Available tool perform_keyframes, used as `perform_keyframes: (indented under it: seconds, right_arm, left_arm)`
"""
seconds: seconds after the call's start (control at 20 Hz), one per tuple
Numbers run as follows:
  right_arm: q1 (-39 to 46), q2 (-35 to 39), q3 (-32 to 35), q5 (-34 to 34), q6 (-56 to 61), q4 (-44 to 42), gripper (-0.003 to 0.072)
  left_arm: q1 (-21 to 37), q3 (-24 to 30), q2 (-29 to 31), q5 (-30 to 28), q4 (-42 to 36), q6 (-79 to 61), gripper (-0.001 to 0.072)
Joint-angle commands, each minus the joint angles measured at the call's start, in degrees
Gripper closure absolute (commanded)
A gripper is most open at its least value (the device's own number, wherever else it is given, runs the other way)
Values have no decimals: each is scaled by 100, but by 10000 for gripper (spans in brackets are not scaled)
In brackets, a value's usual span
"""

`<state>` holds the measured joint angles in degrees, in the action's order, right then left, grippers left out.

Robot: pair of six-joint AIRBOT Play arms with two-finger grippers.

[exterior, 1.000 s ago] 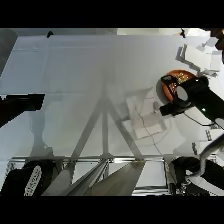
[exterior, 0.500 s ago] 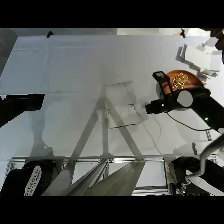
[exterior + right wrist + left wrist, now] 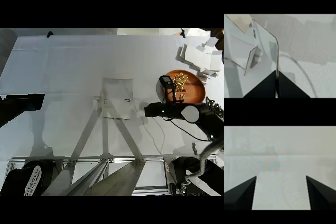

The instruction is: Fold the box and place the chain.

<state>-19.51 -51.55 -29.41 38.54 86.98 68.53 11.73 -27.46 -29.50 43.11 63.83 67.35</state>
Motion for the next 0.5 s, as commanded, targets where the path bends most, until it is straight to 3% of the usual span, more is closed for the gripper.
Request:
perform_keyframes:
  seconds: [0.0, 0.3, 0.45]
  right_arm:
    - [-7, 177, 505, -450, 107, -221, 684]
    - [-7, 177, 603, -509, -227, -221, 684]
    - [-7, 177, 601, -407, -901, -686, 684]
  left_arm:
    - [0, -7, 4, -2, 0, -2, 14]
    - [-2, -4, 4, 0, 2, -2, 14]
    - [-2, -4, 4, 0, 2, -2, 14]
